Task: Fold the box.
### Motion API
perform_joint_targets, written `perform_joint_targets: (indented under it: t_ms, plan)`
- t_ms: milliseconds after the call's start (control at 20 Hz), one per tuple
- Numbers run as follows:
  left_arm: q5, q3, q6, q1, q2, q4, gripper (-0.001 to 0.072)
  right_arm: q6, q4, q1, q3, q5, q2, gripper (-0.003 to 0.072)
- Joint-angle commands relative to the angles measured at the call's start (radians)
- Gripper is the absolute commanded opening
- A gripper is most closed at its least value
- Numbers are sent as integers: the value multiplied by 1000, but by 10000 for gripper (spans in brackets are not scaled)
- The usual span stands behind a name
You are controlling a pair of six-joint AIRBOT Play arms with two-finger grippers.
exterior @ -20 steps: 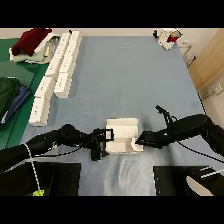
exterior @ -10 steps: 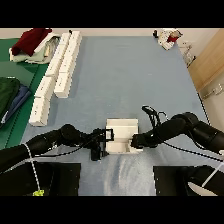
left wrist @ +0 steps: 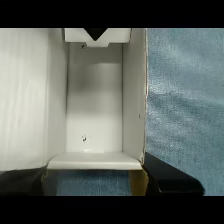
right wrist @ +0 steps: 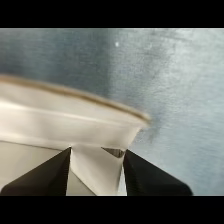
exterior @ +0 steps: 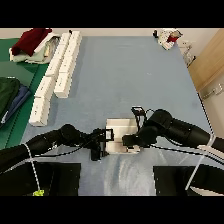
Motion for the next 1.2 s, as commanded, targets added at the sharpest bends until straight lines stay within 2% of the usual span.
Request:
perform_joint_targets:
  t_ms: [0,300,350,400,500,850,900,950,1000,1150]
  plan:
    - [0,1,0,0,-1,0,462,140,-106,54,64,-102,-81,467]
    - [0,1,0,0,-1,0,462,180,-119,58,85,-125,-139,446]
    - [0,1,0,0,-1,0,462,180,-123,58,85,-126,-139,404]
    - [0,1,0,0,-1,1,462,179,-130,58,85,-131,-139,257]
    - [0,1,0,0,-1,0,462,176,-134,58,85,-137,-139,13]
    - [0,1,0,0,-1,0,462,176,-134,58,85,-140,-139,8]
    - [0,1,0,0,-1,0,462,172,-132,58,85,-140,-138,38]
    - [0,1,0,0,-1,0,462,163,-121,58,85,-140,-138,219]
    - [0,1,0,0,-1,0,462,157,-109,58,85,-141,-138,321]
    - [0,1,0,0,-1,0,462,157,-99,58,85,-149,-132,330]
